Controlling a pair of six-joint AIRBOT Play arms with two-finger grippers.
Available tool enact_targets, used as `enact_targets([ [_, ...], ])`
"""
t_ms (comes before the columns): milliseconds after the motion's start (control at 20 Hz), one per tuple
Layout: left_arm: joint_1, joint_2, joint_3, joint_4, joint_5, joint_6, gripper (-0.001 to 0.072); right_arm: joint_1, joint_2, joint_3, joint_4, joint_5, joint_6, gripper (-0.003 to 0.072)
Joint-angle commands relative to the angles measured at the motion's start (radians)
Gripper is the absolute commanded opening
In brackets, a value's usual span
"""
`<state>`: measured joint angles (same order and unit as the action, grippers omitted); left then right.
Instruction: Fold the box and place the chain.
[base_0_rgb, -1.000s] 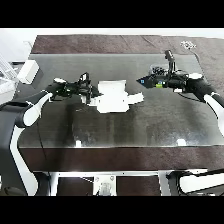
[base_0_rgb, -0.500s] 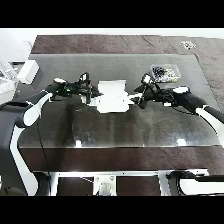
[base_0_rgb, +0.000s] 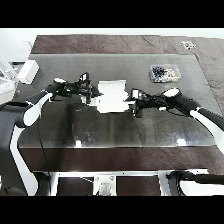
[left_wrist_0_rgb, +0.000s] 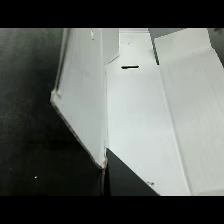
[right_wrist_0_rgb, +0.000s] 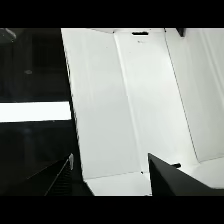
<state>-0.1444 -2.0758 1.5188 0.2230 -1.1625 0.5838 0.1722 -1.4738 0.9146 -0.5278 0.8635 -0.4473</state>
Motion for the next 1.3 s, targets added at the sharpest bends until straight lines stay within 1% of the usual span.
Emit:
enact_targets([
  [0, 0.0, 0.001, 0.001, 0.0, 0.0, 0.0, 0.0021, 0.014, 0.001, -0.007, -0.039, 0.001, 0.001, 0.0574],
  [200, 0.0, 0.001, 0.001, 0.0, 0.0, 0.0, 0.0021, 0.024, -0.003, -0.015, -0.039, -0.068, -0.003, 0.0573],
  [500, 0.0, 0.001, 0.001, 0.0, 0.0, 0.0, 0.0021, 0.09, -0.048, -0.014, -0.039, -0.177, -0.006, 0.0574],
  [650, 0.0, 0.001, 0.001, 0.0, 0.0, 0.0, 0.0021, 0.093, -0.051, -0.014, -0.038, -0.208, -0.006, 0.0573],
  [800, 0.0, 0.001, 0.001, 0.0, 0.0, 0.0, 0.0021, 0.093, -0.051, -0.014, -0.033, -0.3, -0.006, 0.0573],
  [850, 0.0, 0.001, 0.001, 0.0, 0.0, 0.0, 0.0021, 0.092, -0.051, -0.014, -0.011, -0.327, -0.007, 0.0574],
  [1000, 0.0, 0.001, 0.001, 0.0, 0.0, 0.0, 0.0022, 0.084, -0.051, 0.003, 0.055, -0.327, -0.01, 0.0574],
  [1100, 0.0, 0.001, 0.001, 0.0, 0.001, 0.0, 0.0021, 0.07, -0.05, 0.024, 0.082, -0.29, -0.015, 0.0573],
  [1150, 0.0, 0.001, 0.001, 0.0, 0.001, 0.0, 0.0021, 0.066, -0.05, 0.035, 0.087, -0.267, -0.018, 0.0574],
  [1250, 0.0, 0.001, 0.001, 0.0, 0.001, 0.0, 0.0021, 0.054, -0.05, 0.046, 0.086, -0.264, -0.027, 0.0574],
])
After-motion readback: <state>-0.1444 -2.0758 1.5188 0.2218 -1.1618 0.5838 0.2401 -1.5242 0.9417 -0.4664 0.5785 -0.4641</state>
